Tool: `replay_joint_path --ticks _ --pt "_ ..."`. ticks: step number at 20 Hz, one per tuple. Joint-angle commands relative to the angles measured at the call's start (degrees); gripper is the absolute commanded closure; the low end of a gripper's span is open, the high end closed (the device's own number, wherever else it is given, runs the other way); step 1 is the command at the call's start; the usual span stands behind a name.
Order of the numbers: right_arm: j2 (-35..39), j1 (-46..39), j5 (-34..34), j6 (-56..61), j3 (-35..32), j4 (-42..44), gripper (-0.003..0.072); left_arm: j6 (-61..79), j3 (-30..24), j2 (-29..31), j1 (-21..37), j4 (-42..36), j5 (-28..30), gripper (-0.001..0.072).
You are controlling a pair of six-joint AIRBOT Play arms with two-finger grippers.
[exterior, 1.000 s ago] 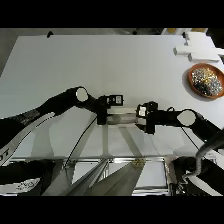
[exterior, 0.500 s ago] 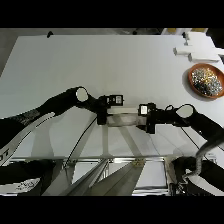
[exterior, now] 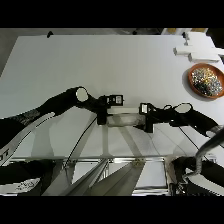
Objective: Fold the box and place the chain.
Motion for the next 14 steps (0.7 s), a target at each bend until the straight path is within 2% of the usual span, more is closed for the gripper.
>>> replay_joint_path --ticks 1,9,10,11,14 --pt "-1.9 -0.3 2.4 -5.7 0.0 3.8 0.0027 0.0 0.0 0.0 0.0 0.0 0.0 0.0696" --pt "-4.6 0.2 2.5 -6.1 0.0 3.7 0.0065 0.0 0.0 0.0 0.0 0.0 0.0 0.0696" --pt "-4.7 0.2 2.1 -6.1 0.0 3.7 0.0093 0.0 0.0 0.0 0.0 0.0 0.0 0.0696" --pt "-4.7 0.2 2.1 -6.2 0.0 3.7 0.0175 0.0 0.0 0.0 0.0 0.0 0.0 0.0696" --pt "-4.8 0.2 1.6 -6.8 0.0 3.7 0.0248 0.0 0.0 0.0 0.0 0.0 0.0 0.0696"
